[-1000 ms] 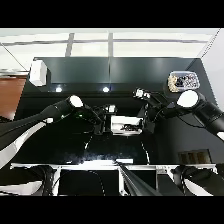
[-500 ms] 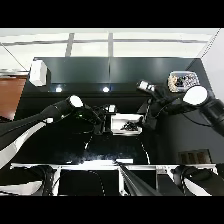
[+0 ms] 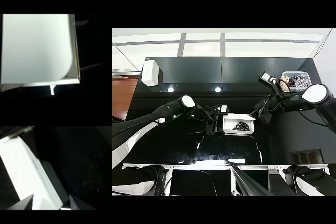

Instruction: Fold the box and place the chain.

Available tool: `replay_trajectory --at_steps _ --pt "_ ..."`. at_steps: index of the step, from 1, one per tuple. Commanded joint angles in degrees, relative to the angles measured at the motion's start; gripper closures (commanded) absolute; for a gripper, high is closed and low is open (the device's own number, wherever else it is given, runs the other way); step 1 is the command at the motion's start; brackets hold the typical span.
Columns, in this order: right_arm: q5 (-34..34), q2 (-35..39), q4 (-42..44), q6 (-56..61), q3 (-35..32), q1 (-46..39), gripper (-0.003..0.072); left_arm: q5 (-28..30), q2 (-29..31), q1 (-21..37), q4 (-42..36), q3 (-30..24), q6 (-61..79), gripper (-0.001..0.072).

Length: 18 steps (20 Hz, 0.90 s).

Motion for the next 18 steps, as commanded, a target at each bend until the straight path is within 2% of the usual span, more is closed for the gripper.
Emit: replay_trajectory --at_steps 1,4,13,18 --pt "-0.07 -1.03 0.39 -2.01 -2.47 -0.22 0.0178 0.00 -0.04 -0.04 0.02 -0.02 0.02 0.0170" --pt "1.99 -1.03 -0.42 -3.08 -2.60 0.20 0.0178 0.00 -0.04 -0.04 0.02 -0.02 0.02 0.0170" --pt "1.60 -2.36 -1.81 -5.90 -2.67 4.55 0.0178 -0.02 -0.04 -0.04 0.00 -0.02 0.02 0.0170" --pt "1.46 -2.36 -1.90 -7.06 -5.11 4.76 0.0178 -0.02 -0.04 -0.04 0.00 -0.02 0.02 0.0170"
